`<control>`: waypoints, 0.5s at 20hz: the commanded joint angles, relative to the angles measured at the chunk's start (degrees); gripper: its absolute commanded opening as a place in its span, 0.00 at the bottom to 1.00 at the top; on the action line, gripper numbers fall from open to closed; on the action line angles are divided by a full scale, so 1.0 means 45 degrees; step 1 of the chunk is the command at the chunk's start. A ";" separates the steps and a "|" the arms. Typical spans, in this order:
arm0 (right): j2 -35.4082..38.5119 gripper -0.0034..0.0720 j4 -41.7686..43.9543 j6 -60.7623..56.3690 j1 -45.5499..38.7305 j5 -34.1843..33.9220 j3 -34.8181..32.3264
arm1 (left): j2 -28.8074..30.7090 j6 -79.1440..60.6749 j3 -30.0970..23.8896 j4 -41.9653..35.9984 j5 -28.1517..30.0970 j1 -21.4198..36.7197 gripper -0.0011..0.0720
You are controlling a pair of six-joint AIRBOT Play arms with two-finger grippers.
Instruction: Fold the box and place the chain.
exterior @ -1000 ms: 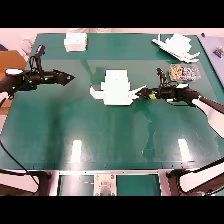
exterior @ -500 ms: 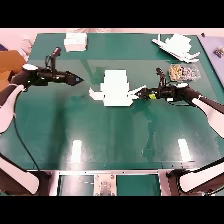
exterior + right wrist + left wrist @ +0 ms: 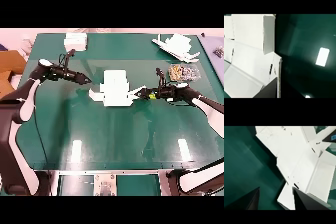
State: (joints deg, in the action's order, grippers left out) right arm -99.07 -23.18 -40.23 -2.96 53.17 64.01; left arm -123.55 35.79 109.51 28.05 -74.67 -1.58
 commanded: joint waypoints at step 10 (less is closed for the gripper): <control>-0.0005 0.06 0.0005 0.0000 0.0010 0.0087 0.0015 | -0.1341 0.0699 0.1404 -0.0039 0.0758 -0.1360 0.68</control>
State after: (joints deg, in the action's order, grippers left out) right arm -99.07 -23.16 -40.21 -2.96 53.32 64.01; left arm -129.10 39.22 115.52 28.38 -73.41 -6.83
